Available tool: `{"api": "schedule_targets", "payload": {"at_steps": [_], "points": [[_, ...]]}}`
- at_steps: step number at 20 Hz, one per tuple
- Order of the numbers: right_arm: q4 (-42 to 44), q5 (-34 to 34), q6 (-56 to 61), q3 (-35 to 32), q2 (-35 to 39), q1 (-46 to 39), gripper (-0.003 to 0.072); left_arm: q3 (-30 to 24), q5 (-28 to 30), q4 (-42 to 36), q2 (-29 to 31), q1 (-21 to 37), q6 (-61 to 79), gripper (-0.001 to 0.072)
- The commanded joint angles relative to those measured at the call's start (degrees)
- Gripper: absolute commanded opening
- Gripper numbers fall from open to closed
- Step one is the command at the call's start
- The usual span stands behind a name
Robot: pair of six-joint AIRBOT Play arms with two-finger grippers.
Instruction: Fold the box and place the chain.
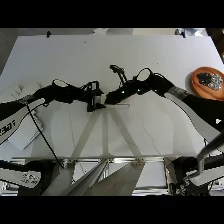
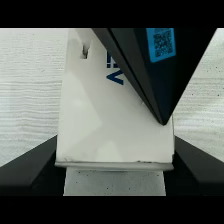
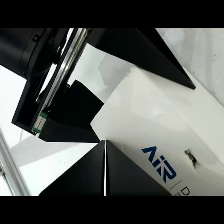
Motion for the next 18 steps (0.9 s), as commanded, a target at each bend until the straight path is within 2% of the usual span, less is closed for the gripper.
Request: {"api": "schedule_targets", "payload": {"at_steps": [1, 4, 6, 10, 14, 18], "points": [[3.4, -0.1, -2.1, -0.1, 0.2, 0.0, 0.0010, 0.0, 0.0, 0.0, 0.0, 0.0, 0.0, 0.0343], [11.9, -0.7, -12.1, 0.0, 2.3, 0.0, 0.0010, 0.0, 0.0, 0.0, 0.0, 0.0, 0.0, 0.0343], [13.3, -1.8, -16.1, 0.0, 5.4, -0.4, 0.0011, 0.0, 0.1, 0.0, 0.0, 0.0, 0.0, 0.0343], [7.4, 0.0, -16.2, -0.1, 11.2, -3.8, 0.0010, 0.0, 0.0, 0.0, 0.0, 0.0, 0.0, 0.0343], [3.4, 6.8, -13.5, -2.2, 11.4, -9.1, 0.0010, 0.0, 0.0, 0.0, 0.0, 0.0, 0.0, 0.0343], [3.5, 4.0, -13.6, -9.3, 11.0, -11.6, 0.0009, 0.0, 0.0, 0.0, 0.0, 0.0, 0.0, 0.0343]]}}
